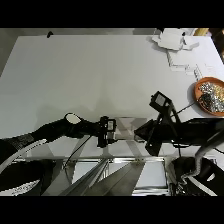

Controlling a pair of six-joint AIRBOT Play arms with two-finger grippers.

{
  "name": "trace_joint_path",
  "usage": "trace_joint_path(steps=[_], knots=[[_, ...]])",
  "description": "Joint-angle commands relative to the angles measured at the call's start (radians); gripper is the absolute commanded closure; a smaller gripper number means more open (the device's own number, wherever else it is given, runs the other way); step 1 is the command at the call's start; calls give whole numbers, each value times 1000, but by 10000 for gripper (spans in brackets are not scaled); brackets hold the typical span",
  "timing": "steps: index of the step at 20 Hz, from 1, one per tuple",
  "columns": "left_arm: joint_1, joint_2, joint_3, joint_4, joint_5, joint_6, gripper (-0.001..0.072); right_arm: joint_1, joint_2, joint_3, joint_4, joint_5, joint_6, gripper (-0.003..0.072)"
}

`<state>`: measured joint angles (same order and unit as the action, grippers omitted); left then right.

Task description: Fold the box and place the chain.

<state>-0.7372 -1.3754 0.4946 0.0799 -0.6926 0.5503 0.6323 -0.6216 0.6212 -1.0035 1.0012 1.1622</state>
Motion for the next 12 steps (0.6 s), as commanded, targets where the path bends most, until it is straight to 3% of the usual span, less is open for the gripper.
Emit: trace_joint_path(steps=[1, 5, 8, 12], knots=[[0, 0, 0, 0, 0, 0, 438, 42, -112, -13, -39, -97, 1, 667], [0, 0, 0, 0, 0, 0, 438, 42, -213, -15, -111, -95, 8, 647], [0, 0, 0, 0, 0, 0, 438, 40, -213, -14, -168, -87, 8, 424], [0, 0, 0, 0, 0, 0, 438, 39, -94, -14, -283, 48, -27, 411]])
